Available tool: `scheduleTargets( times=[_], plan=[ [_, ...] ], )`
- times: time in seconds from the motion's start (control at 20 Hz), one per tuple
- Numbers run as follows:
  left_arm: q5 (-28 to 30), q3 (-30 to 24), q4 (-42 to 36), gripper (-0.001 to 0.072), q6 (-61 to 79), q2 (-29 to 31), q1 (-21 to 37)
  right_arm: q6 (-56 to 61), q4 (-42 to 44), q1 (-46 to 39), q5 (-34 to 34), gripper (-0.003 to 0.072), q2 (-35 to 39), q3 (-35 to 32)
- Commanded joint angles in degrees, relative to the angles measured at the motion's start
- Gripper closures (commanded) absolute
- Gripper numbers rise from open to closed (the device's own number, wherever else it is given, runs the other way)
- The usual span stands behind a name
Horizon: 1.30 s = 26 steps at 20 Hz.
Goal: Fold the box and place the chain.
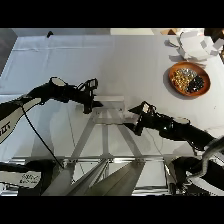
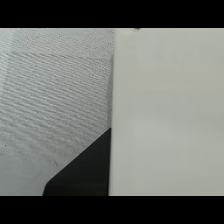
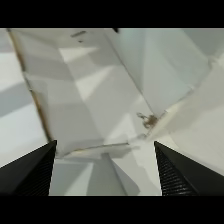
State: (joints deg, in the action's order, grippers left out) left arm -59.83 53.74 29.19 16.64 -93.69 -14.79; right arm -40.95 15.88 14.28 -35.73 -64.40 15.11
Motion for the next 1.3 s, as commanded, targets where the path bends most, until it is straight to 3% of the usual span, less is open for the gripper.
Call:
scheduleTargets(
  times=[0.0, 0.4, 0.6, 0.8, 0.95, 1.1, 1.25],
  plan=[
    [0.0, 0.0, 0.0, 0.0699, 0.0, 0.0, 0.0, -0.1, -1.0, 0.0, -5.3, -0.001, 0.0, 0.0],
    [0.0, 0.0, 0.0, 0.0699, 0.0, 0.0, 0.0, 0.0, -15.5, 0.0, -3.9, -0.0011, 0.0, 0.0],
    [0.0, 0.0, 0.0, 0.0699, 0.0, 0.0, 0.0, 0.6, -11.0, 0.0, 1.8, -0.0011, 0.0, 0.0],
    [0.0, 0.0, 0.0, 0.0699, 0.0, 0.0, 0.0, 0.6, -4.7, 1.2, 2.3, -0.001, 0.0, 0.0],
    [0.0, 0.0, 0.0, 0.0699, -0.1, 0.0, 0.0, 0.5, -3.3, 3.1, 2.8, -0.001, 0.0, 0.0],
    [0.0, 0.0, 0.0, 0.0699, -0.1, 0.0, 0.0, 1.1, -3.1, 3.2, 7.6, -0.0008, 0.0, 0.0],
    [0.0, 0.0, 0.0, 0.0699, -0.1, 0.0, 0.0, 6.9, -1.8, 3.2, 9.0, -0.0008, -0.9, 0.6]
  ],
)
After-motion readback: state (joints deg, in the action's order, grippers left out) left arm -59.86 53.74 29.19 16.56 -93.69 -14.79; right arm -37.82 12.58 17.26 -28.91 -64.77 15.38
